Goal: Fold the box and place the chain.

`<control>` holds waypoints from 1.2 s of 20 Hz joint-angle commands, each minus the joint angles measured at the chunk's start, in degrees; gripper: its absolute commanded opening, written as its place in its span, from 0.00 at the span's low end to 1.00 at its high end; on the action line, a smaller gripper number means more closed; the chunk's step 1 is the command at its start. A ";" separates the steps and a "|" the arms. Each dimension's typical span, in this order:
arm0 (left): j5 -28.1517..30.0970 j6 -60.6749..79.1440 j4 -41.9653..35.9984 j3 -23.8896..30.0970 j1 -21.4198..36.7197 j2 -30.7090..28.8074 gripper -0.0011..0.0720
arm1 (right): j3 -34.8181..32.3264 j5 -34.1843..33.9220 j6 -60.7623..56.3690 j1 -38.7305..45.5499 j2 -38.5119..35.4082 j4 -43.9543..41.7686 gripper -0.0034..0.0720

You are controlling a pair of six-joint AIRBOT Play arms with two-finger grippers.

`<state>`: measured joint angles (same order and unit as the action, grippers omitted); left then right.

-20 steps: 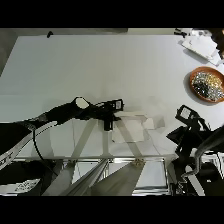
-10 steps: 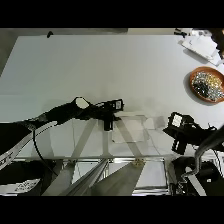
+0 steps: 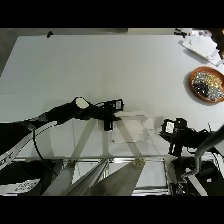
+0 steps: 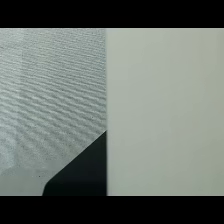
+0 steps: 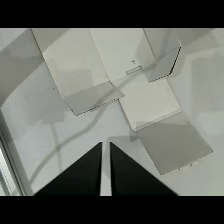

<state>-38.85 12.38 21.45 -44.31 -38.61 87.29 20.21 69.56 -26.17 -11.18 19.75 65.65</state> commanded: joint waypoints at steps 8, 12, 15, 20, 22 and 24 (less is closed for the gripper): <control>0.02 0.02 0.00 0.02 -0.04 0.02 0.03 | -9.14 -7.23 15.39 -5.99 1.60 0.17 0.98; 0.02 0.02 0.00 0.02 -0.04 0.02 0.03 | -12.48 -21.05 18.14 -9.88 1.73 0.11 0.98; 0.00 0.02 0.00 0.02 -0.04 0.02 0.03 | -14.21 -24.22 18.14 -13.07 2.32 -0.07 0.98; 0.00 0.02 0.00 0.02 -0.04 0.02 0.03 | -15.10 -28.70 18.05 -17.90 6.75 -0.13 0.98; 0.00 0.02 0.00 0.02 -0.04 0.02 0.03 | -15.10 -32.44 17.38 -20.13 10.12 0.00 0.98; 0.02 0.02 0.00 0.02 -0.04 0.02 0.03 | -15.08 -37.13 17.03 -21.79 12.96 0.09 0.98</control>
<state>-38.85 12.40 21.45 -44.31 -38.61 87.29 5.26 38.87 -8.58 -30.44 29.17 65.58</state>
